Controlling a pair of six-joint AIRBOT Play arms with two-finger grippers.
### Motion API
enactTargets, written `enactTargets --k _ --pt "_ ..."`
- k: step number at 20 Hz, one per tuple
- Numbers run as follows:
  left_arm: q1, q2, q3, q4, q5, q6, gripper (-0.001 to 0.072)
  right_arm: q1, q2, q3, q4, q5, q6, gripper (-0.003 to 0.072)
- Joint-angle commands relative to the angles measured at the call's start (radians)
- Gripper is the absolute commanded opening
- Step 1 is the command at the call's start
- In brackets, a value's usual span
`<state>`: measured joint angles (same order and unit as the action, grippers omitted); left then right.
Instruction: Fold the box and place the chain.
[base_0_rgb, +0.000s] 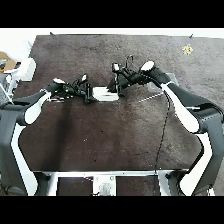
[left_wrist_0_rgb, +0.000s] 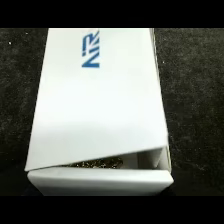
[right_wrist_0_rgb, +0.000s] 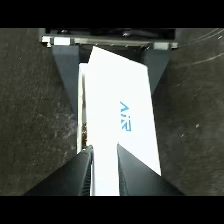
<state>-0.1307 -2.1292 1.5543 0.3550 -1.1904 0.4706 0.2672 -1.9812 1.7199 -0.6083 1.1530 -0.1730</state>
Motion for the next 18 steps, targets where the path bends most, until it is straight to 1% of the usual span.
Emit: enactTargets --k 1,6,8,9,10,13,14,15,18 --pt "0.0 0.0 0.0 0.0 -0.002 -0.001 0.0171 0.0 -0.011 -0.005 -0.02 0.048 0.012 0.0174" --pt "0.0 0.0 0.0 0.0 -0.002 -0.001 0.0171 -0.01 -0.011 -0.064 -0.053 0.067 0.013 0.0176" --pt "0.0 0.0 0.0 0.0 -0.002 -0.001 0.0171 -0.032 -0.002 -0.063 0.018 0.067 0.012 0.0179" --pt "0.0 0.0 0.0 0.0 -0.002 -0.001 0.0171 -0.046 0.006 -0.063 0.076 0.067 0.012 0.0251" --pt "0.0 0.0 0.0 0.0 -0.002 -0.001 0.0171 -0.058 0.016 -0.063 0.137 0.067 0.011 0.0264" --pt "0.0 0.0 0.0 0.0 -0.002 -0.001 0.0171 -0.072 0.032 -0.063 0.24 0.086 0.012 0.0259" --pt "0.0 0.0 0.0 0.0 -0.002 -0.001 0.0171 -0.071 0.031 -0.063 0.242 0.095 0.012 0.0122" --pt "0.0 0.0 0.0 0.0 -0.002 -0.001 0.0171 -0.069 0.028 -0.063 0.239 0.108 0.012 0.0016" --pt "0.0 0.0 0.0 0.0 -0.002 -0.001 0.0171 -0.061 0.01 -0.065 0.208 0.127 0.013 0.0018"
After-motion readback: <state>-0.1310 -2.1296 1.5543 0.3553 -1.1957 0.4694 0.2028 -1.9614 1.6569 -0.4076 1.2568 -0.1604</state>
